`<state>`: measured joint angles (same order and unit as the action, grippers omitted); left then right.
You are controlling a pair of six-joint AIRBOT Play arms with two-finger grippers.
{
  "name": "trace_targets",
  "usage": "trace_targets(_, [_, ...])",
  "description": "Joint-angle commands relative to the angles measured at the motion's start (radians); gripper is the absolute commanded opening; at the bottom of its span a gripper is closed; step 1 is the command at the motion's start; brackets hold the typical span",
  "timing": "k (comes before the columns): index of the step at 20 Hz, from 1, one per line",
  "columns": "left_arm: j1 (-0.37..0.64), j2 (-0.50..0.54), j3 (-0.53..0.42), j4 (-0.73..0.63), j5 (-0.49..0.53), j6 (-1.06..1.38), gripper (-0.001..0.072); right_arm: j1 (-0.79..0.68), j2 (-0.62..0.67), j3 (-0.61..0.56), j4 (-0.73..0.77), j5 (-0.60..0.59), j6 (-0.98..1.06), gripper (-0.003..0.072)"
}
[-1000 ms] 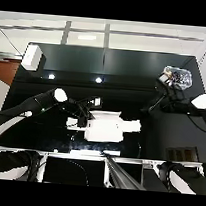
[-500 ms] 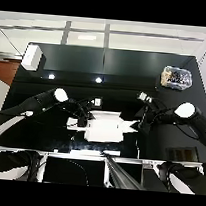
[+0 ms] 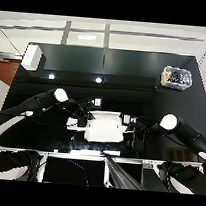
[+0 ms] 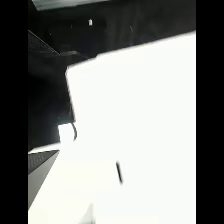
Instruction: Fold the box and place the chain.
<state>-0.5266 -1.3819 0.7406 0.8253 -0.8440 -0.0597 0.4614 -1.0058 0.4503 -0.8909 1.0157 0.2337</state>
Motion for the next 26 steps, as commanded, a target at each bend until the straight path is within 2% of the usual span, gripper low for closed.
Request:
trace_targets(1, [0.000,-0.001,0.000,0.000,-0.002,0.000,0.0023,0.114,-0.001,-0.024,0.000,-0.132,-0.029,0.0698])
trace_targets(3, [0.000,-0.001,0.000,0.000,-0.002,0.000,0.0022,0.172,-0.001,-0.024,0.023,-0.245,-0.029,0.0698])
trace_targets(4, [0.000,-0.001,0.000,0.000,-0.002,0.000,0.0023,0.183,-0.001,-0.024,0.045,-0.261,-0.029,0.0698])
trace_targets(26, [0.000,-0.001,0.000,0.000,-0.002,0.000,0.0023,0.185,0.000,-0.013,0.064,-0.290,-0.029,0.0698])
